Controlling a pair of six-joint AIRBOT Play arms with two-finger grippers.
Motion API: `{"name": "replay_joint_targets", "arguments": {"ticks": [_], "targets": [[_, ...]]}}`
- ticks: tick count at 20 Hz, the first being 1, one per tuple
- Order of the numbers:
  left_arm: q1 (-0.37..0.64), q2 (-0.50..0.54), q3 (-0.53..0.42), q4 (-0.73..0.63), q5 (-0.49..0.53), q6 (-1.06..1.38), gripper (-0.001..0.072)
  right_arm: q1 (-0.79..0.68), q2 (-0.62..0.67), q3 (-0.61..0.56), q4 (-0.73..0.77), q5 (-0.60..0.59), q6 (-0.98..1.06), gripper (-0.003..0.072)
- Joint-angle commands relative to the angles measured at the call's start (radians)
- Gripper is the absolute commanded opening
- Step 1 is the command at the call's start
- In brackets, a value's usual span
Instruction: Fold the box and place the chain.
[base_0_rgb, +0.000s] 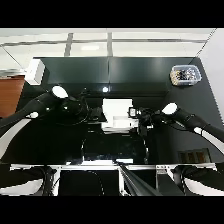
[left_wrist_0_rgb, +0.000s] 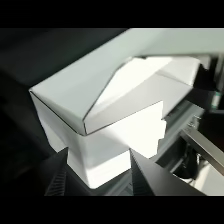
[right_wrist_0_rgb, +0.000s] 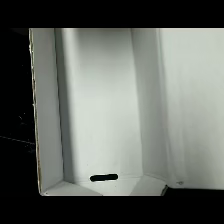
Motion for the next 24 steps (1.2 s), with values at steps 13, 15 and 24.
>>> {"name": "replay_joint_targets", "arguments": {"ticks": [13, 15, 24], "targets": [[-0.36, -0.032, 0.192, 0.805, 0.077, -0.819, 0.0389, 0.001, -0.001, 0.0, 0.001, -0.004, 0.0, 0.0456], [-0.391, -0.072, 0.227, 0.827, 0.04, -0.872, 0.039, 0.001, -0.001, 0.0, 0.001, -0.004, 0.0, 0.0456], [-0.406, -0.11, 0.237, 0.794, 0.037, -1.016, 0.0308, 0.001, -0.001, 0.0, 0.001, -0.004, 0.0, 0.0456]]}}
